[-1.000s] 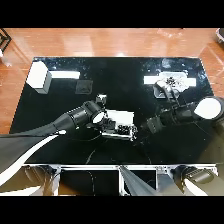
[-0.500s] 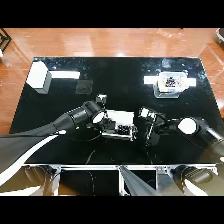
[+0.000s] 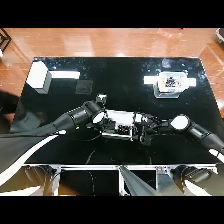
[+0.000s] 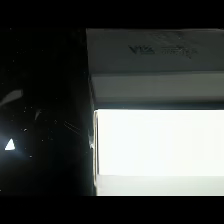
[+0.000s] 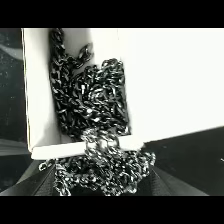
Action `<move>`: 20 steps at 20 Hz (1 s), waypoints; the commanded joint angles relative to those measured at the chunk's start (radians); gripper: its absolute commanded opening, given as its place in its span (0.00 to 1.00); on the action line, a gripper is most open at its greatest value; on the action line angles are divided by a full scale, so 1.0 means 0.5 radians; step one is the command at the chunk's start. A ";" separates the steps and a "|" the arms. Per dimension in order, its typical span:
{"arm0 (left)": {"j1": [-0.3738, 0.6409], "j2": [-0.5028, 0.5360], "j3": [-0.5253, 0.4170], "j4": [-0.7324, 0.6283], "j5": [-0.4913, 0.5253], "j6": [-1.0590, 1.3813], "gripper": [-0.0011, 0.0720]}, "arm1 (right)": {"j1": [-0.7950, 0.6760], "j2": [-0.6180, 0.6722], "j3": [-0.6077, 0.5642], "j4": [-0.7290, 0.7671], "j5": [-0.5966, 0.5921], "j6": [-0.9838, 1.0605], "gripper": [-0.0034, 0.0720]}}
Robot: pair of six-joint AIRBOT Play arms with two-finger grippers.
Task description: Fold the box and place the chain.
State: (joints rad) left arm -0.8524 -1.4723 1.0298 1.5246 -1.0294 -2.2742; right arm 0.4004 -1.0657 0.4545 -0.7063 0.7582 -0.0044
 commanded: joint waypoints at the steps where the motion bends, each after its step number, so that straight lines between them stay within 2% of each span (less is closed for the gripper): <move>1: 0.001 0.000 0.000 0.000 0.003 0.000 0.05 | 0.045 -0.081 -0.002 0.065 -0.011 -0.078 0.99; 14: 0.001 0.000 0.000 -0.001 0.008 0.000 0.05 | 0.061 -0.127 -0.002 -0.154 -0.106 -0.020 0.98; 15: 0.001 0.000 0.000 -0.001 0.008 0.000 0.05 | 0.061 -0.127 -0.002 -0.156 -0.107 -0.008 0.86; 20: 0.001 0.000 0.000 -0.001 0.006 -0.001 0.05 | 0.061 -0.127 -0.002 -0.197 -0.114 0.048 0.84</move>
State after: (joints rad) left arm -0.8524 -1.4723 1.0298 1.5242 -1.0245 -2.2753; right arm 0.4305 -1.1286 0.4545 -0.7826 0.7052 -0.0051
